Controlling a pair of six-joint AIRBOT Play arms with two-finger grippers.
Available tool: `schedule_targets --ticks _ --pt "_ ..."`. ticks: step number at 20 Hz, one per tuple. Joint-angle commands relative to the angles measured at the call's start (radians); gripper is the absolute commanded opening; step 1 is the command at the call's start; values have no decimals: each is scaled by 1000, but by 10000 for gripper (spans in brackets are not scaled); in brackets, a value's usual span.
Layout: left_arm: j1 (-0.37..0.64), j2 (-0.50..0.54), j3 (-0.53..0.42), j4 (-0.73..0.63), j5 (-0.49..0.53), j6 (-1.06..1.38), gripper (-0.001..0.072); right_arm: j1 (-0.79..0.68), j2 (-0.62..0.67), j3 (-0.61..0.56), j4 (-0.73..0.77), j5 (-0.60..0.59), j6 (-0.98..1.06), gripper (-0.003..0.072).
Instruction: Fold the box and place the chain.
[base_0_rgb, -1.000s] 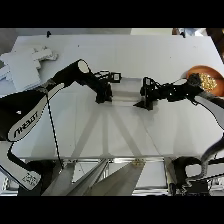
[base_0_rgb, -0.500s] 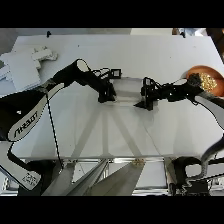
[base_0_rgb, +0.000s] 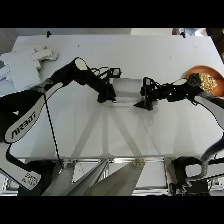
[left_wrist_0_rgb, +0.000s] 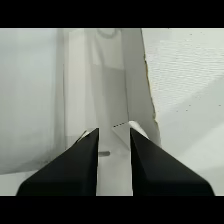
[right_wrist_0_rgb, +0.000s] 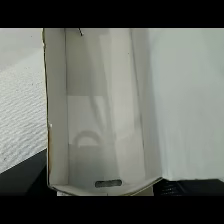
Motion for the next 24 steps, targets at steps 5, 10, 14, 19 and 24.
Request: schedule_targets --ticks 5,10,14,19,24 --pt "83 166 0 23 -119 -8 207 0 0 0 -3 2 0 518" --pt "146 236 0 134 -191 -231 7 0 0 0 -3 2 0 518" --pt "172 232 -87 245 -54 -649 7 0 0 0 -3 2 0 518" --pt "181 220 -342 154 222 -819 7 0 0 0 -3 2 0 518" --pt "169 198 -417 23 318 -820 6 0 0 0 -3 2 0 518"
